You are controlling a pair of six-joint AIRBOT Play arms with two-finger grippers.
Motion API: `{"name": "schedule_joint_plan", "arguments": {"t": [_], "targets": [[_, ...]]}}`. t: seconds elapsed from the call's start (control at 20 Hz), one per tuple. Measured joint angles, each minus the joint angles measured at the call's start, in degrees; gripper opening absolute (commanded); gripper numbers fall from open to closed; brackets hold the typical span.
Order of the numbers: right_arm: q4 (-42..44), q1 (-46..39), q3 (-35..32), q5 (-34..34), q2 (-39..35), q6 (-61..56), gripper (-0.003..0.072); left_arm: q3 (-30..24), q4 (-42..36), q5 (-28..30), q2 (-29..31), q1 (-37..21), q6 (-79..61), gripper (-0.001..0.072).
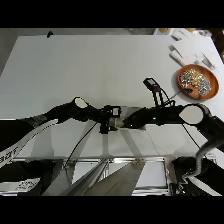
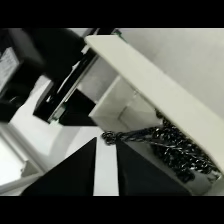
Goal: Fold the box and place the chain.
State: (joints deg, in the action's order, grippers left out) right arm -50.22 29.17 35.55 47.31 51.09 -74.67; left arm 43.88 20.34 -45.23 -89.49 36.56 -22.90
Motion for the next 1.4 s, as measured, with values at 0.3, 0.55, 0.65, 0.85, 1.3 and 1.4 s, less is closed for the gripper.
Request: {"name": "schedule_joint_plan", "arguments": {"t": [0.3, 0.55, 0.65, 0.85, 1.3, 1.4], "targets": [[0.11, -3.69, 7.30, 4.22, 1.03, 2.62, 0.0016, 0.00, 0.00, 0.00, 0.00, 0.00, 0.00, 0.0089], [-4.90, -14.64, 14.08, 6.29, 1.33, 3.96, 0.0017, 0.00, 0.00, -0.02, 0.00, 0.00, 0.00, 0.0089], [-13.16, -18.27, 14.97, 5.90, 3.23, -0.09, 0.0020, 0.00, 0.00, -0.02, 0.00, 0.00, 0.00, 0.0089], [-28.79, -21.49, 15.61, 6.40, 10.16, -8.66, 0.0296, 0.00, 0.00, 0.00, 0.00, 0.00, 0.00, 0.0089], [-37.51, -22.64, 15.67, 7.23, 25.00, -13.88, 0.0292, 0.02, 0.00, -0.02, 0.00, 0.00, 0.00, 0.0089], [-37.92, -22.64, 15.61, 7.23, 27.02, -14.38, 0.0291, 0.00, 0.00, 0.00, 0.00, 0.00, 0.00, 0.0089]]}}
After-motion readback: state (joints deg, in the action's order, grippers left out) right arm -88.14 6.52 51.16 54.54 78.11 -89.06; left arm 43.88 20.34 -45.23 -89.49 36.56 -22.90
